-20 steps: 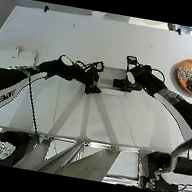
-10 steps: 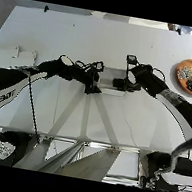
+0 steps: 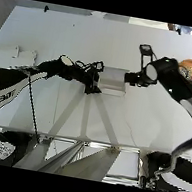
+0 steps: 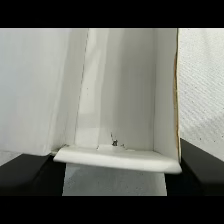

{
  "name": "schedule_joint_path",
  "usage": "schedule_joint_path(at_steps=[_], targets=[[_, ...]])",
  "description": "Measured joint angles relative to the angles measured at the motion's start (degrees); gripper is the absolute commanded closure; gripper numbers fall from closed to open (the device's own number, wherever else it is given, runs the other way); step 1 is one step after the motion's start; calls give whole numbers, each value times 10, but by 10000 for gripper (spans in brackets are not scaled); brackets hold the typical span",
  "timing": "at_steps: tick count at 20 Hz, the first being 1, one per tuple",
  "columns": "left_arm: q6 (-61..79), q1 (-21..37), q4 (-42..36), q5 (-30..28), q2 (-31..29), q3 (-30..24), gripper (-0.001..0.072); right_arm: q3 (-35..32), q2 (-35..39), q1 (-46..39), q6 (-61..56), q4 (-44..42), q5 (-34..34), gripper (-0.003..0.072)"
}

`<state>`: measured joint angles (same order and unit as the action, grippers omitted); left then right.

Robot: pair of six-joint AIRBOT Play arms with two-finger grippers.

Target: Fold the box and place the chain.

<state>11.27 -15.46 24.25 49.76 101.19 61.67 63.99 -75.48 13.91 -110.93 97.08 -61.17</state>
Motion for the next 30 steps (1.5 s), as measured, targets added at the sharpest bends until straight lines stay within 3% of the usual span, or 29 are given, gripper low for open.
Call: schedule_joint_path(at_steps=[4,9,15,19,24,25,28,30], targets=[[0,0,0,0,0,0,691,0,41,-97,91,17,3,367],[0,0,0,0,0,0,691,0,42,-265,171,25,61,368],[0,0,0,0,0,0,691,2,-43,-416,215,16,134,369],[0,0,0,0,0,0,691,24,-116,-464,203,14,193,369],[0,0,0,0,0,0,691,74,-196,-485,173,14,215,371],[0,0,0,0,0,0,691,80,-210,-486,169,14,217,383],[0,0,0,0,0,0,691,92,-237,-488,153,17,227,654],[0,0,0,0,0,0,691,96,-244,-489,147,17,223,676]])
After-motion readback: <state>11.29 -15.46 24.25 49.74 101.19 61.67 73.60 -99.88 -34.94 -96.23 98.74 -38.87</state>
